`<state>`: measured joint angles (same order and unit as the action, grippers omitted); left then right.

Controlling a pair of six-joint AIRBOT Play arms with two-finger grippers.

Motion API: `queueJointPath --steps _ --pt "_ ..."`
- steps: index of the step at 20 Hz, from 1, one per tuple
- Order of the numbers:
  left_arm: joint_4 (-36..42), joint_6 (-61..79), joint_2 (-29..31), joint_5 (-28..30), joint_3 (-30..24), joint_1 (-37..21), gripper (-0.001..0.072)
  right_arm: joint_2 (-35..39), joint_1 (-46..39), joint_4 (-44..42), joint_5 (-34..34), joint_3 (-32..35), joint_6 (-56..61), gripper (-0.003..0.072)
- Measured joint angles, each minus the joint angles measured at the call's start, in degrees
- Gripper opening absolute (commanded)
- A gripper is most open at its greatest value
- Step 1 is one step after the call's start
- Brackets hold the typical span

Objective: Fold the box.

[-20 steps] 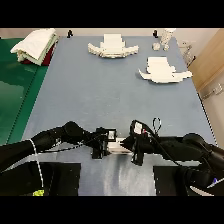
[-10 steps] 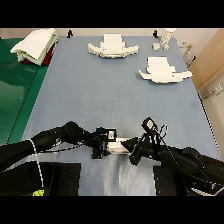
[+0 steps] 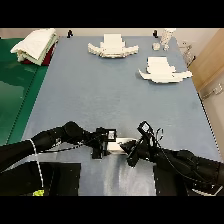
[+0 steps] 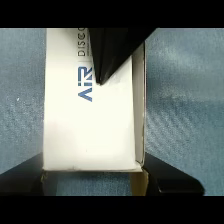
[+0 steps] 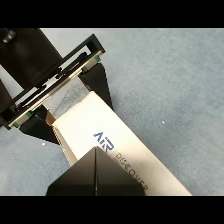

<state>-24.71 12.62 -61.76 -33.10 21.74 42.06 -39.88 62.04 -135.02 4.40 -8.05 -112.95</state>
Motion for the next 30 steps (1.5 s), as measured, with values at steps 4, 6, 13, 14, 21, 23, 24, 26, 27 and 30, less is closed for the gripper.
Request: queueJointPath --steps 4,6,13,14,21,23,24,26,27,30 --pt "-0.02 0.02 0.00 0.00 0.00 -0.02 0.0442 -1.33 0.15 0.02 -0.20 0.07 0.02 0.0005" --pt "0.00 0.00 0.00 0.00 0.00 -0.02 0.0442 -1.55 0.15 0.09 -0.20 0.09 0.02 0.0006" --pt "0.04 -0.02 0.00 -0.02 0.00 -0.02 0.0441 -1.79 0.15 0.22 0.04 0.11 0.02 0.0005" --pt "0.04 -0.02 0.00 -0.02 0.00 -0.02 0.0442 -1.79 0.15 0.28 0.04 0.11 0.02 0.0005" --pt "0.15 -0.15 0.00 -0.09 0.00 -0.02 0.0442 0.17 -0.31 4.33 0.72 -0.22 0.02 0.0006" --pt "0.22 -0.22 0.00 -0.09 0.00 -0.02 0.0442 0.81 -1.46 6.40 1.46 -1.11 0.02 0.0006" --pt "0.22 -0.20 0.00 -0.09 0.00 -0.02 0.0442 1.01 -2.45 7.80 2.12 -1.88 -0.02 0.0006" --pt "0.20 -0.20 0.00 -0.09 0.00 -0.02 0.0442 1.33 -5.01 11.32 4.33 -4.20 0.02 0.0007" --pt "0.17 -0.20 0.00 -0.09 0.00 -0.02 0.0441 1.36 -6.69 13.86 7.17 -5.79 0.04 0.0006" --pt "0.15 -0.17 0.00 -0.07 0.00 -0.02 0.0441 0.76 -13.03 24.33 17.05 -12.52 3.78 0.0006"
